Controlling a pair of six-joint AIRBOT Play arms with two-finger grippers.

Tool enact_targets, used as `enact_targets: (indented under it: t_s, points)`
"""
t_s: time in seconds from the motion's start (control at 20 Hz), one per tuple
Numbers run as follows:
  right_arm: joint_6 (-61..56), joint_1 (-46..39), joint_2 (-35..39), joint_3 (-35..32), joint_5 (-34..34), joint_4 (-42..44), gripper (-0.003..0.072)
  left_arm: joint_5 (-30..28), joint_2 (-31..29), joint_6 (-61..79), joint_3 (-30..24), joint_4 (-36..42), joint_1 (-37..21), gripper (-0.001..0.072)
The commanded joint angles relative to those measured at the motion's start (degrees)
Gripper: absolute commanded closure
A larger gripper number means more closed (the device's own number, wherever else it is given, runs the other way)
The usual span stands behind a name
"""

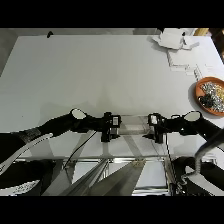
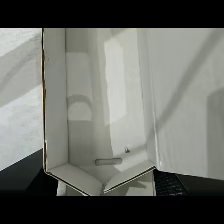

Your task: Fold the box and place the chain.

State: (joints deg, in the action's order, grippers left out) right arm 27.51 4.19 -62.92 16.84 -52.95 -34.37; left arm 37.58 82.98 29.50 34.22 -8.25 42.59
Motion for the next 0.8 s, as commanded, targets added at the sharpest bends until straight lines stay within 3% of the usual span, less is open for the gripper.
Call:
enact_targets:
  t_s: [0.0,0.75]
  points:
    - [0.0,0.0,0.0,0.0,0.0,0.1,0.0177,-0.3,0.0,0.1,0.0,0.1,0.0,0.0434]
    - [0.0,0.0,0.0,0.0,-0.3,0.9,0.0176,-0.1,0.0,0.1,0.0,0.1,0.0,0.0434]
